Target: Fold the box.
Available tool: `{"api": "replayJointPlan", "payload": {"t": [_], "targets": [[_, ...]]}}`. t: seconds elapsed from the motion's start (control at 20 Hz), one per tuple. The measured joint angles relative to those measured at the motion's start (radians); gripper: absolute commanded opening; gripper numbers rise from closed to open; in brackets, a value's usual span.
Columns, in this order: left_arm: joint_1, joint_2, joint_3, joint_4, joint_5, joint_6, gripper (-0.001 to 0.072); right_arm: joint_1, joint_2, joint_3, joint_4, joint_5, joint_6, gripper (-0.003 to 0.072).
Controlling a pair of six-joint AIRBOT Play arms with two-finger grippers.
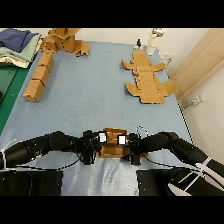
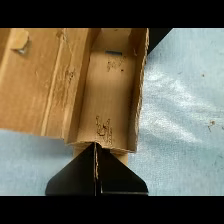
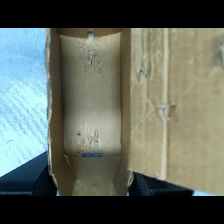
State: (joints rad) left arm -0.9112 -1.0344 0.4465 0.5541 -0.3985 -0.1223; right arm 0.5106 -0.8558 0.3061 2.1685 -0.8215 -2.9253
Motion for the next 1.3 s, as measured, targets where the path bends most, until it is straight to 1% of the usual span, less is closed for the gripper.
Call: {"api": "replayJointPlan", "payload": {"t": [0.15,0.3,0.35,0.4,0.45,0.7,0.75,0.8,0.85,1.0,1.05,1.1,1.15,1.2,1.25,1.3], "targets": [[-0.026,-0.008,0.003,-0.004,0.045,0.003,0.0013,0.000,0.000,0.000,0.000,0.000,0.000,0.0500],[-0.043,-0.011,0.004,-0.010,0.067,0.004,0.0015,0.000,0.000,0.000,0.000,0.000,0.000,0.0500],[-0.048,-0.013,0.004,-0.013,0.071,0.006,0.0078,0.000,0.000,0.000,0.000,0.000,0.000,0.0499],[-0.051,-0.013,0.004,-0.015,0.074,0.006,0.0345,0.000,0.000,0.000,0.000,0.000,0.000,0.0499],[-0.055,-0.013,0.004,-0.020,0.074,0.006,0.0502,0.000,0.000,0.000,0.000,0.000,0.000,0.0499],[-0.061,-0.013,0.004,-0.034,0.077,0.003,0.0509,0.000,0.000,0.000,0.000,0.000,0.000,0.0500],[-0.061,-0.013,0.004,-0.035,0.077,0.003,0.0556,0.000,0.000,0.000,0.000,0.000,0.000,0.0499],[-0.063,-0.013,0.004,-0.035,0.078,0.003,0.0647,0.000,0.000,0.000,0.000,0.000,0.000,0.0499],[-0.063,-0.013,0.004,-0.036,0.077,0.003,0.0664,0.000,0.000,0.000,0.000,0.000,0.000,0.0499],[-0.063,-0.013,0.004,-0.038,0.076,0.003,0.0664,0.000,0.000,0.000,0.000,0.000,0.000,0.0500],[-0.062,-0.013,0.004,-0.039,0.076,0.003,0.0662,0.000,0.000,0.000,0.000,0.000,0.000,0.0499],[-0.061,-0.013,0.004,-0.039,0.076,0.003,0.0618,0.000,0.000,0.000,0.000,0.000,0.000,0.0499],[-0.061,-0.013,0.004,-0.039,0.076,0.002,0.0367,0.000,0.000,0.000,0.000,0.000,0.000,0.0500],[-0.056,-0.013,0.004,-0.040,0.079,-0.005,0.0063,0.000,0.000,0.000,0.000,0.000,0.000,0.0500],[-0.049,-0.013,0.004,-0.039,0.079,-0.010,0.0013,0.000,0.000,0.000,0.000,0.000,0.000,0.0500],[-0.039,-0.011,0.004,-0.038,0.071,-0.017,0.0013,0.000,0.000,0.000,0.000,0.000,0.001,0.0499]]}}
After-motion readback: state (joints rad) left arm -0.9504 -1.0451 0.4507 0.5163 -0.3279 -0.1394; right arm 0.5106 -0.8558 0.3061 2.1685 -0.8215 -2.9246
